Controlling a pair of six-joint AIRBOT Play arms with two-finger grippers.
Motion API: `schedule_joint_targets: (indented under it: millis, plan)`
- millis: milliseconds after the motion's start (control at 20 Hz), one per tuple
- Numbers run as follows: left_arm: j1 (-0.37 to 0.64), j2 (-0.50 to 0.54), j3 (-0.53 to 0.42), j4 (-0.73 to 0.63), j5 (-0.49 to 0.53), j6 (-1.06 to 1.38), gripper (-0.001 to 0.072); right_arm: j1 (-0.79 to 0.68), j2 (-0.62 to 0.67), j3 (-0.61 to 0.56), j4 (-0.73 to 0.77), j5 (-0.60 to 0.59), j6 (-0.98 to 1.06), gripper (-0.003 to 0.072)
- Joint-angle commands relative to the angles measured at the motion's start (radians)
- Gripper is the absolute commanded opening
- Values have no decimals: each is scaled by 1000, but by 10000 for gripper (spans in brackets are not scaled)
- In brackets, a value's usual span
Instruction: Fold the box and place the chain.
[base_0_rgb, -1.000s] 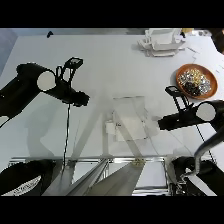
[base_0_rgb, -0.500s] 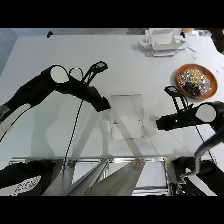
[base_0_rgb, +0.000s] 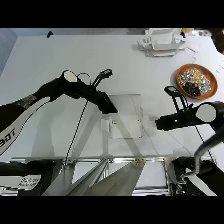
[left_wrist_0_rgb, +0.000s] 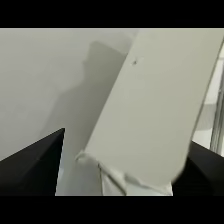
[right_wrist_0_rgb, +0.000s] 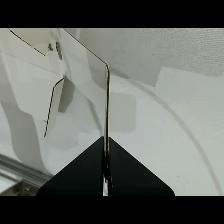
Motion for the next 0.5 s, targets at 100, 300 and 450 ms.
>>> schedule_joint_targets:
  millis: [100,300,450]
  plan:
    - [-7,-47,0,-51,-3,114,159,1,1,-1,3,3,-2,15]
    - [-5,-47,0,2,33,224,6,1,1,-1,3,5,-3,15]
    - [-8,-45,0,-1,33,323,4,1,2,0,30,2,-4,16]
